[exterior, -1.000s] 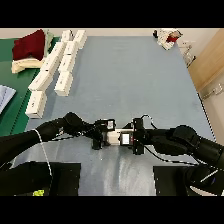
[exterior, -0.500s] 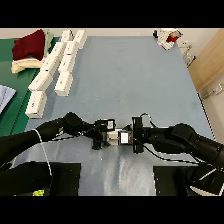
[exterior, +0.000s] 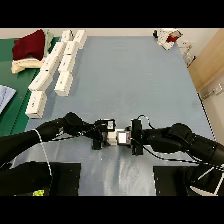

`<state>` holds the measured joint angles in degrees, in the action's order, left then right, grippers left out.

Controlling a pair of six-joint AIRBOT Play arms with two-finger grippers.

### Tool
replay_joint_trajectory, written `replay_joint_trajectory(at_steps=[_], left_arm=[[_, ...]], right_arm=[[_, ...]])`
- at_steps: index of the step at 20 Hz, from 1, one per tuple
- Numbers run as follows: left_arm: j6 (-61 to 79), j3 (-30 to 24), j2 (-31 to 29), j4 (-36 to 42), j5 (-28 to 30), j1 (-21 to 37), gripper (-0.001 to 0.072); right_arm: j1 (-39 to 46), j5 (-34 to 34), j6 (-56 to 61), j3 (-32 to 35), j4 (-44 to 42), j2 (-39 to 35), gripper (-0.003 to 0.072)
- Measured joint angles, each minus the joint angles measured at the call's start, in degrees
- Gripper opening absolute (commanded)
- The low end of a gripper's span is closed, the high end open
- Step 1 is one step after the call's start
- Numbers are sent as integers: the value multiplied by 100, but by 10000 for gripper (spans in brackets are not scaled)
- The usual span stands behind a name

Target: Fold the box.

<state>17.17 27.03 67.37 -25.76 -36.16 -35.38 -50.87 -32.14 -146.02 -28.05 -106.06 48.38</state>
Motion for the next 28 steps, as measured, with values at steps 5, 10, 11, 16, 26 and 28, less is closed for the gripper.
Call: replay_joint_trajectory(at_steps=[5, 10, 11, 16, 26, 28], left_arm=[[2, 0, 0, 0, -4, 0, 449], [0, 0, 0, 4, 4, 0, 449], [0, 0, 0, 4, 7, 0, 450], [-2, 0, 0, 4, 9, 0, 449], [-2, 0, 0, 4, 13, 0, 449], [-2, 0, 0, 4, 15, 0, 449]], right_arm=[[-20, -85, 0, 0, -195, -166, 428], [-13, -90, 120, 2, -509, -564, 426], [22, -81, 284, 13, -680, -656, 425], [197, 625, 1486, 442, -1661, -855, 4], [-114, 2033, 2975, 1252, -2243, -623, 4], [-195, 2055, 3025, 1303, -2253, -503, 4]])
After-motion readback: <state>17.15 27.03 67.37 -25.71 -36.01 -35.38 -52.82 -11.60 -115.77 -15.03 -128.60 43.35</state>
